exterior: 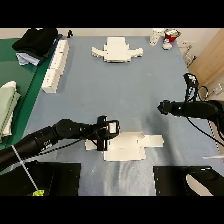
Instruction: Fold the box.
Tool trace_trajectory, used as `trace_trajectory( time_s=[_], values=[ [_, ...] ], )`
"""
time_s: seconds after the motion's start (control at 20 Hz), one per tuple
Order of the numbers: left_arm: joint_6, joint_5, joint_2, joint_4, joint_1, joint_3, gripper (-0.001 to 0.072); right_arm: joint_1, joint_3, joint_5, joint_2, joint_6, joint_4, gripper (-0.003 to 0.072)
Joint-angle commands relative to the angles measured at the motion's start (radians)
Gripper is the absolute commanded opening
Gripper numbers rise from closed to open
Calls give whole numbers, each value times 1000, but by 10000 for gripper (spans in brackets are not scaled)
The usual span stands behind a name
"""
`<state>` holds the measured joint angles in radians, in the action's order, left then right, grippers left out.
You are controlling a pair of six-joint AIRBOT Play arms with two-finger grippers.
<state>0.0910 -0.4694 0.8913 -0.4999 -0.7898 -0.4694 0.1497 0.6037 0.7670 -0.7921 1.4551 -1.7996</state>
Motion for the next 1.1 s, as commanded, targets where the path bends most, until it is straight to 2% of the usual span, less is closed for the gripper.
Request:
trace_trajectory(
  time_s=[0.0,0.4,0.65,0.85,0.9,0.95,1.05],
  values=[
    [-1,-101,1,5,62,-36,11,0,0,0,0,0,-8,403],
    [-2,-136,89,6,62,-37,12,0,-1,1,0,0,-23,403],
    [-6,-145,109,6,62,-37,12,0,-3,3,0,0,-38,403],
    [-26,-198,112,6,62,-36,12,0,-21,8,0,0,-50,403],
    [-36,-207,112,6,62,-36,12,0,-21,23,0,0,-53,384],
    [-36,-213,112,6,62,-36,12,0,-21,38,0,0,-63,332],
    [-36,-213,112,6,62,-36,12,0,-21,77,0,2,-101,128]
  ],
)
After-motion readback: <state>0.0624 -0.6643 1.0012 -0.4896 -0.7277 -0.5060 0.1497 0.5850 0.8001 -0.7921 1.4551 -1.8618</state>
